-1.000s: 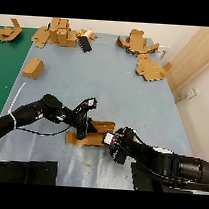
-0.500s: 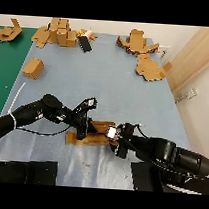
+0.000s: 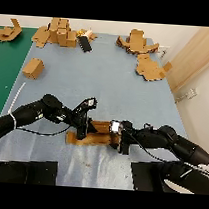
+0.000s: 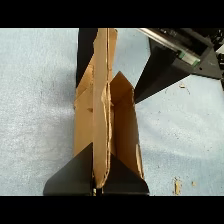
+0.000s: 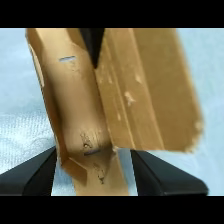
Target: Fold the box.
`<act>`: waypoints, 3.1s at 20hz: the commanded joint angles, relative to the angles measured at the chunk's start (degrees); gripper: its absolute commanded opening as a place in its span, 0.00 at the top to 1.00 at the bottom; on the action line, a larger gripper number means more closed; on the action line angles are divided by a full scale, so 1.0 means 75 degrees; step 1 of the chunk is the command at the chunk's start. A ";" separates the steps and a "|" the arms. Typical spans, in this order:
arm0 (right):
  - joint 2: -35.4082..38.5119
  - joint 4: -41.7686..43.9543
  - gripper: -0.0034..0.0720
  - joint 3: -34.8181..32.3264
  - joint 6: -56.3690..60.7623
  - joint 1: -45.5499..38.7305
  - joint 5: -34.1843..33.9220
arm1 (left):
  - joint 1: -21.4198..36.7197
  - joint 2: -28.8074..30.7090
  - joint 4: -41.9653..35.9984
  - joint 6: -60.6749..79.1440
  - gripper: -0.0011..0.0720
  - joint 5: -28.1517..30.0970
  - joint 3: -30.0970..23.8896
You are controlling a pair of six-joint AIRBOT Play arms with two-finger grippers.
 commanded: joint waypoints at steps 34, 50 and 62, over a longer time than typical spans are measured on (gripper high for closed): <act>-0.1428 0.0775 0.02 0.0554 -0.2264 -0.0376 -0.0714 | 0.0003 0.0000 0.0003 0.0000 0.97 0.0000 -0.0006; -0.1673 0.0761 0.02 0.0624 -0.2340 -0.0411 -0.0306 | 0.0003 0.0000 0.0003 0.0000 0.97 0.0000 -0.0006; -0.1874 0.0758 0.24 0.0624 -0.2334 -0.0408 -0.0498 | 0.0003 0.0000 0.0003 0.0000 0.97 0.0000 -0.0006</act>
